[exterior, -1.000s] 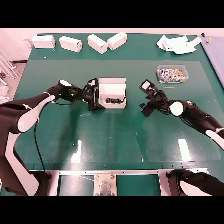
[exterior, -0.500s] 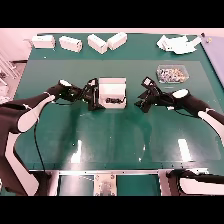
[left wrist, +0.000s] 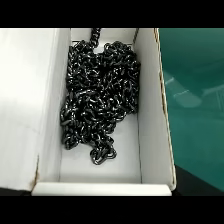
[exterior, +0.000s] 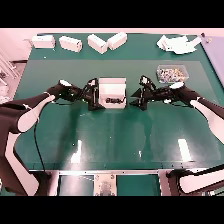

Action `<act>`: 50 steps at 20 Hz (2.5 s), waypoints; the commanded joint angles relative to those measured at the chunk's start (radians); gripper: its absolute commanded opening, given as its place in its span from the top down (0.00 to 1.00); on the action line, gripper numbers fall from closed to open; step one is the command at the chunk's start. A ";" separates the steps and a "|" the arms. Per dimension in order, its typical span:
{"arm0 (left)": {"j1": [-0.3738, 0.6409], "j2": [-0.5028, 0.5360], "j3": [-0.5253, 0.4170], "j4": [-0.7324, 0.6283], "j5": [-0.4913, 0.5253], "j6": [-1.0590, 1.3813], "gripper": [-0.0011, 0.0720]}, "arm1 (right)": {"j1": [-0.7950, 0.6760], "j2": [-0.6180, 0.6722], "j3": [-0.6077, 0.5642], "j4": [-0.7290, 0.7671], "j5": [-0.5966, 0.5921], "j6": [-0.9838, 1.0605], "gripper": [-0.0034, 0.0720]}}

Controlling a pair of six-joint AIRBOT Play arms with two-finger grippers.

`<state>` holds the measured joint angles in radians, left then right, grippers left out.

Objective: Fold the box and place the chain.

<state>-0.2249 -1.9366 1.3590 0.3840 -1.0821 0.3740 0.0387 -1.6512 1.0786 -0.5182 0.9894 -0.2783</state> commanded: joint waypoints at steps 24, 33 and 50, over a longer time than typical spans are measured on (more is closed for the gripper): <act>0.000 0.000 0.001 0.000 0.000 0.000 0.12 | 0.097 -0.100 0.127 -0.162 -0.030 -0.073 0.59; 0.000 0.000 0.001 0.000 0.000 0.000 0.12 | 0.101 -0.083 0.128 -0.188 -0.045 0.051 0.94; 0.000 0.000 0.001 0.000 0.000 0.000 0.12 | 0.177 0.324 0.126 -0.173 0.039 0.305 0.94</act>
<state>-0.2253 -1.9366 1.3590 0.3843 -1.0821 0.3740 0.1871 -1.3453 1.2053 -0.7361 1.0279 0.0132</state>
